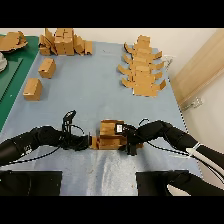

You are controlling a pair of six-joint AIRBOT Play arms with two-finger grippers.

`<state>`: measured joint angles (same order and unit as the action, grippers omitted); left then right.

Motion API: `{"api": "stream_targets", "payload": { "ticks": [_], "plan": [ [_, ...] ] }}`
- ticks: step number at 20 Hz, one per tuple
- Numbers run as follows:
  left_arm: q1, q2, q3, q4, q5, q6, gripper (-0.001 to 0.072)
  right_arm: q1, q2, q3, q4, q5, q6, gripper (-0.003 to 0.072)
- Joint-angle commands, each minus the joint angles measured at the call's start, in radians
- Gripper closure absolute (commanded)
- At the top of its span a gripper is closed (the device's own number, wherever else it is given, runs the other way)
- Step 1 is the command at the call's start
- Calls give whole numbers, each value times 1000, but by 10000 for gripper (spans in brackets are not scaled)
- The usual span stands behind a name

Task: Fold the box.

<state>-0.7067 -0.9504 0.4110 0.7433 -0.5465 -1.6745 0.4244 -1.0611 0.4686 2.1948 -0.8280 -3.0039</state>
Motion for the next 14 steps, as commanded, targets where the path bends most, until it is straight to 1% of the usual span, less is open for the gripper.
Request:
{"api": "stream_targets", "payload": {
  "ticks": [1, 3, 5, 7, 10, 11, 12, 14],
  "plan": [
    [-29, -3, 2, -81, 45, 18, 695, 0, 1, 0, 1, 0, 0, 317],
    [-29, -3, 8, -132, 76, 32, 694, 0, 1, 0, 1, 0, 0, 317],
    [-27, -3, 28, -141, 83, 82, 694, 0, 1, 0, 0, 0, 0, 317],
    [-23, -3, 44, -130, 55, 118, 694, 0, 1, 0, 0, 0, 0, 317],
    [13, -3, 44, -135, -20, 119, 692, 0, 1, 0, 0, 0, 0, 317],
    [16, -2, 44, -136, -24, 120, 588, 0, 1, 0, 0, 0, 0, 317],
    [16, -2, 44, -136, -24, 119, 456, 0, 1, 0, 0, 0, 0, 317],
    [16, -1, 44, -134, -24, 123, 457, 0, 1, 0, 1, 0, 0, 317]
  ]
}}
